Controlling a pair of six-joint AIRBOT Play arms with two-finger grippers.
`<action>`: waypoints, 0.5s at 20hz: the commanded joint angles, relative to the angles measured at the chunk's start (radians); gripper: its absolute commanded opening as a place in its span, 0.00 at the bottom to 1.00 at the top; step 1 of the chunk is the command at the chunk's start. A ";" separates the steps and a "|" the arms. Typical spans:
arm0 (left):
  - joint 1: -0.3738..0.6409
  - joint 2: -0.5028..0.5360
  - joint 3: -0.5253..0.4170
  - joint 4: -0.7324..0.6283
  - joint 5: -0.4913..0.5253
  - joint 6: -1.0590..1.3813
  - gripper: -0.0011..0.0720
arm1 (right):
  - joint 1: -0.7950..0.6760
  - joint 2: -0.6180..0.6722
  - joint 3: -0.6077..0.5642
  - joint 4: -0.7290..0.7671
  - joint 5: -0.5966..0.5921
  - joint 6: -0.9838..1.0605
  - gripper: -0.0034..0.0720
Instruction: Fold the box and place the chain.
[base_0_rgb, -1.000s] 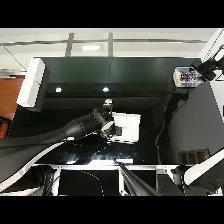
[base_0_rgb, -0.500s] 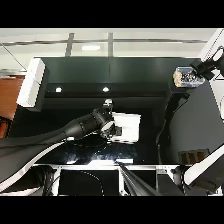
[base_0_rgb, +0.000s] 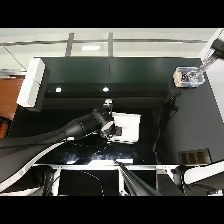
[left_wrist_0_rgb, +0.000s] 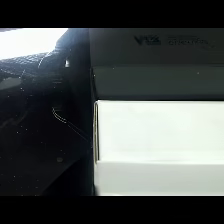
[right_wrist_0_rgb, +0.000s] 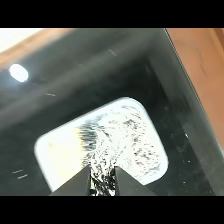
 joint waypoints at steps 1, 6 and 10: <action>0.001 0.000 0.000 0.000 0.001 0.000 0.05 | 0.001 0.177 0.003 0.114 0.085 -0.074 0.09; 0.001 0.000 0.000 0.000 0.000 0.000 0.05 | -0.002 0.410 -0.039 0.346 0.126 -0.127 0.09; 0.001 0.000 0.000 0.000 0.000 0.000 0.05 | 0.011 0.616 -0.188 0.476 0.109 -0.177 0.09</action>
